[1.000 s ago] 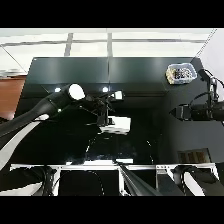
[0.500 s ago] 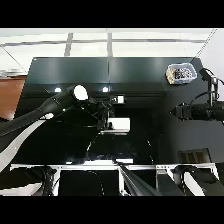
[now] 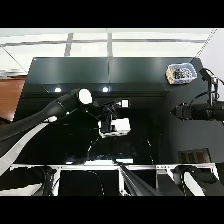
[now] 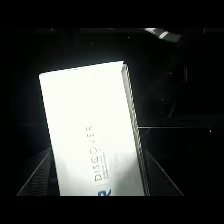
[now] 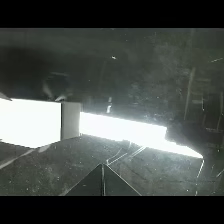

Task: Fold the box and place the chain.

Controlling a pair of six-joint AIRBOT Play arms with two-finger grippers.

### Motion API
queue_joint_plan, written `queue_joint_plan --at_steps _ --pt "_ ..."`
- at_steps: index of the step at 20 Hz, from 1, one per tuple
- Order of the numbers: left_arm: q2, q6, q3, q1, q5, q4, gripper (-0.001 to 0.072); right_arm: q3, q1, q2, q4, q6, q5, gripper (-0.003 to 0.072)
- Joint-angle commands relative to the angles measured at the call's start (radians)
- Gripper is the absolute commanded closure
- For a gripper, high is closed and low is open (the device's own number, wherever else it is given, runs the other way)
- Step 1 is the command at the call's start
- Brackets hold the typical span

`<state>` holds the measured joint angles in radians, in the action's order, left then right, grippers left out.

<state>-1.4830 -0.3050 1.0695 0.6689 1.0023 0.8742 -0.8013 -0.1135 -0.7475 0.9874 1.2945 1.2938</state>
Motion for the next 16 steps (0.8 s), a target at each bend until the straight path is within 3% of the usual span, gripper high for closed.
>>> queue_joint_plan --at_steps 1,7,14,15,16 --pt "0.000 -0.111 0.001 0.031 -0.048 0.058 -0.0009 -0.001 -0.001 0.001 0.000 0.000 0.000 0.0673" --pt "-0.002 -0.217 0.001 0.046 -0.053 0.095 -0.0009 -0.001 -0.001 0.001 0.000 0.000 0.000 0.0672" --pt "-0.030 -0.332 0.002 0.136 -0.115 0.349 0.0021 -0.001 -0.001 0.001 0.000 0.000 -0.019 0.0673" --pt "-0.029 -0.332 0.003 0.142 -0.132 0.359 0.0129 -0.001 -0.001 0.001 0.000 0.000 -0.019 0.0672" --pt "-0.024 -0.343 0.007 0.138 -0.140 0.360 0.0287 -0.001 -0.001 0.001 0.000 0.000 -0.019 0.0673"
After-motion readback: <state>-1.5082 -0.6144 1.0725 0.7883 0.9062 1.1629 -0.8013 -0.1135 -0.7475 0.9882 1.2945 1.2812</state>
